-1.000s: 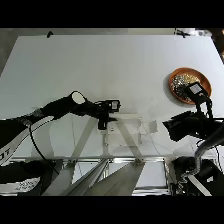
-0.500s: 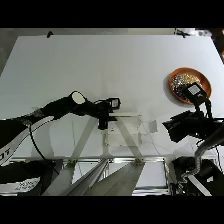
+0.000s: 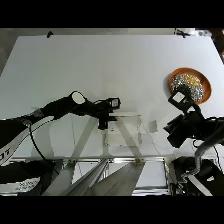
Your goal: Fold the box and place the chain.
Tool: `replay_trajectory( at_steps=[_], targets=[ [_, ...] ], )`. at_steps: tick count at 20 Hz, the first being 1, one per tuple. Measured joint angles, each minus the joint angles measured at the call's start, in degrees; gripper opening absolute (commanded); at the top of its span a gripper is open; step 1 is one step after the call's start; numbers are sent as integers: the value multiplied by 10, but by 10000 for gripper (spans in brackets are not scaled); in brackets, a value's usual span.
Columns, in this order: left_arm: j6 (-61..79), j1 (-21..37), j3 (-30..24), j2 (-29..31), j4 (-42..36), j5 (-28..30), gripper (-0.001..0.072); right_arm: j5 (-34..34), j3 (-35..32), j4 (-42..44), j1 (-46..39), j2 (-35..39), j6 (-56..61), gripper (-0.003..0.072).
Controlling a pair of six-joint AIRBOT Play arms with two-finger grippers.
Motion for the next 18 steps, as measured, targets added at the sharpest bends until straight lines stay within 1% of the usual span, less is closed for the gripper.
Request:
replay_trajectory(
  at_steps=[4,7,11,14,15,17,18],
  targets=[
    [0,0,0,0,0,0,12,13,0,26,3,-16,-83,14],
    [0,0,0,0,0,0,12,4,0,31,36,-4,-95,13],
    [0,0,0,0,0,0,12,-77,-9,0,140,40,-78,14],
    [0,0,0,0,0,0,12,-134,-47,-28,224,48,-89,21],
    [0,0,0,0,0,0,12,-149,-64,-35,245,46,-96,148],
    [0,0,0,0,0,0,12,-177,-98,-45,275,34,-106,667],
    [0,0,0,0,0,0,12,-194,-115,-50,285,26,-110,720]
  ],
)
